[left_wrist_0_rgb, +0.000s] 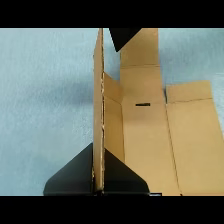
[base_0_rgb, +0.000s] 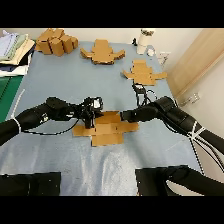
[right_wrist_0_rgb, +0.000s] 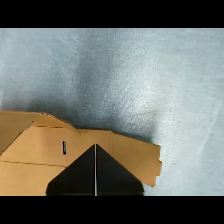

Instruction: Fold the box.

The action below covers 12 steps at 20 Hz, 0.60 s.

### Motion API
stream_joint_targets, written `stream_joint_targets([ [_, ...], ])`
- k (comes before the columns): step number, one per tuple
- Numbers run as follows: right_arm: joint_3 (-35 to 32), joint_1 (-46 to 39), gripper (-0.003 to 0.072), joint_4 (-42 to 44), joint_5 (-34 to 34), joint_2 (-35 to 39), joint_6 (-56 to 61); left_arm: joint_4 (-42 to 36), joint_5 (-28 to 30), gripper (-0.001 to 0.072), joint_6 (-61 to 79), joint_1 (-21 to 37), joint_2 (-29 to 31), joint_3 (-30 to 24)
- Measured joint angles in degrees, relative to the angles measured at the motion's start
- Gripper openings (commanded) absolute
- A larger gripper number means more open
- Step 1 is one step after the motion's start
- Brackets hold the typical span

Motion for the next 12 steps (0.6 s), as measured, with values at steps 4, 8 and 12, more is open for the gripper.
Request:
stream_joint_targets([
  [4, 0.0, 0.0, 0.0005, -1.36, 0.66, -0.02, 0.85, -1.07, -1.38, 0.0011, 0.81, 0.0, 0.0, -0.76],
  [8, 0.0, 0.0, 0.0006, -2.23, 1.55, 0.0, 1.25, -2.62, -2.19, 0.0011, 3.08, 0.0, 0.0, -1.25],
  [12, 0.0, 0.0, 0.0005, -3.13, 2.23, 0.0, 1.79, -6.47, -2.32, 0.0011, 8.35, 0.0, 0.0, -1.4],
])
